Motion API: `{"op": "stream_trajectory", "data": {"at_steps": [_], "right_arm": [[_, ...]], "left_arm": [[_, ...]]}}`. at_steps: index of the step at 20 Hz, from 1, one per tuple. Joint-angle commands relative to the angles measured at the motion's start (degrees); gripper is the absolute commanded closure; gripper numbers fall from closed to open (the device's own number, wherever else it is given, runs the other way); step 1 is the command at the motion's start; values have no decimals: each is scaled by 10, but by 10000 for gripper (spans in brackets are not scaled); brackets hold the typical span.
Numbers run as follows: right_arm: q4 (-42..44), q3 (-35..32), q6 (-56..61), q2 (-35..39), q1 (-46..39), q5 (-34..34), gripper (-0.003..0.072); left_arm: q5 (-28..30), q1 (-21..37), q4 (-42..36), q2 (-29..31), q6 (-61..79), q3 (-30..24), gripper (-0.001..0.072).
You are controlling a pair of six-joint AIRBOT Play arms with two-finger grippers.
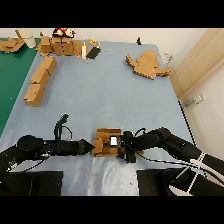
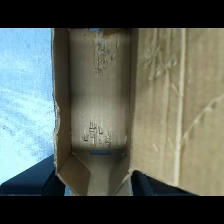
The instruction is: Fold the box.
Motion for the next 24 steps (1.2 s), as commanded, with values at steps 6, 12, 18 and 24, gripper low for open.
{"op": "stream_trajectory", "data": {"at_steps": [6, 12, 18, 24], "right_arm": [[0, 0, 0, 0, 0, 0, 156], [0, 0, 0, 0, 0, -4, 156], [0, 0, 0, 0, 0, -14, 156], [0, 0, 0, 0, 0, -16, 156]], "left_arm": [[40, -65, 223, -21, -224, 70, 319], [10, -171, 525, -71, -514, 188, 319], [-30, -191, 541, -105, -566, 227, 319], [-40, -235, 596, -139, -638, 247, 319]]}}
